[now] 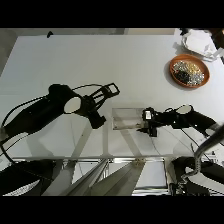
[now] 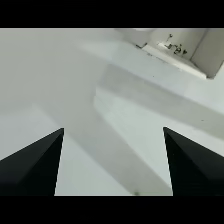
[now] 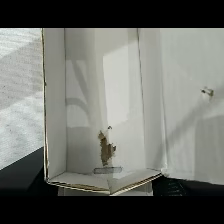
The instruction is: Fold the box and place the chain.
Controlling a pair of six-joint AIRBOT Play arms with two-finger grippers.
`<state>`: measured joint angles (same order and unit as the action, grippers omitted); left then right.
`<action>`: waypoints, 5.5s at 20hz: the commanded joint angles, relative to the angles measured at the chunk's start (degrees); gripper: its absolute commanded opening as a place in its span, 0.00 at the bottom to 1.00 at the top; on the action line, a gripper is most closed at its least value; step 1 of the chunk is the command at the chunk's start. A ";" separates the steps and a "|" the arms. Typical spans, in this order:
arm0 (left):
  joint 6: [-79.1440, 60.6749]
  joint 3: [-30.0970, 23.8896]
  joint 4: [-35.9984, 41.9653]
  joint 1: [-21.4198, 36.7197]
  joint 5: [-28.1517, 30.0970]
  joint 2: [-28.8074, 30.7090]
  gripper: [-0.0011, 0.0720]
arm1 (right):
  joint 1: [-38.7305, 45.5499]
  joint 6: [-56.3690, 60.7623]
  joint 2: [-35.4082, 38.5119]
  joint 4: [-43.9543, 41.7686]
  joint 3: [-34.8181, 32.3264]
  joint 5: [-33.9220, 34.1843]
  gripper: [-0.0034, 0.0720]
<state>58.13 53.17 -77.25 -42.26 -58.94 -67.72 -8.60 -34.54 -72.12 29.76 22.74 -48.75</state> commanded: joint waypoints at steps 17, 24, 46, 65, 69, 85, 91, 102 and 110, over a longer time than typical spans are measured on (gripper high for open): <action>-67.12 -10.03 42.64 5.73 12.31 -16.85 0.98 | -0.02 0.02 0.00 -0.02 0.00 -0.07 0.65; -67.10 -10.05 49.00 5.44 11.76 -16.87 0.99 | -0.02 0.02 0.00 -0.02 0.00 -0.09 0.65; -67.01 -11.39 50.60 5.03 13.09 -20.06 0.39 | 0.00 0.02 -0.02 -0.02 0.00 -0.09 0.65; -67.04 -11.39 50.69 5.03 14.34 -20.04 0.39 | 0.00 0.66 0.02 -0.79 0.00 -0.11 0.64; -67.06 -11.39 50.66 5.03 14.38 -20.04 0.39 | 0.00 4.63 0.59 1.62 0.00 0.11 0.95; -67.04 -11.39 50.66 5.03 14.14 -20.04 0.39 | 0.04 31.74 32.65 23.67 0.00 -1.36 0.76; -67.01 -11.39 50.66 5.03 14.12 -20.04 0.39 | 0.02 26.01 34.77 3.21 -0.02 -5.20 0.08; -67.04 -11.39 50.66 5.03 14.14 -20.04 0.39 | -0.02 16.33 13.31 -22.03 -0.02 7.17 0.07; -67.01 -11.39 50.66 5.03 14.12 -20.04 0.39 | -0.02 27.50 8.17 -15.04 -0.02 15.63 0.08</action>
<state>-8.82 41.78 -26.52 -37.21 -44.82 -87.77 -8.58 -12.60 -62.83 10.85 22.72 -36.86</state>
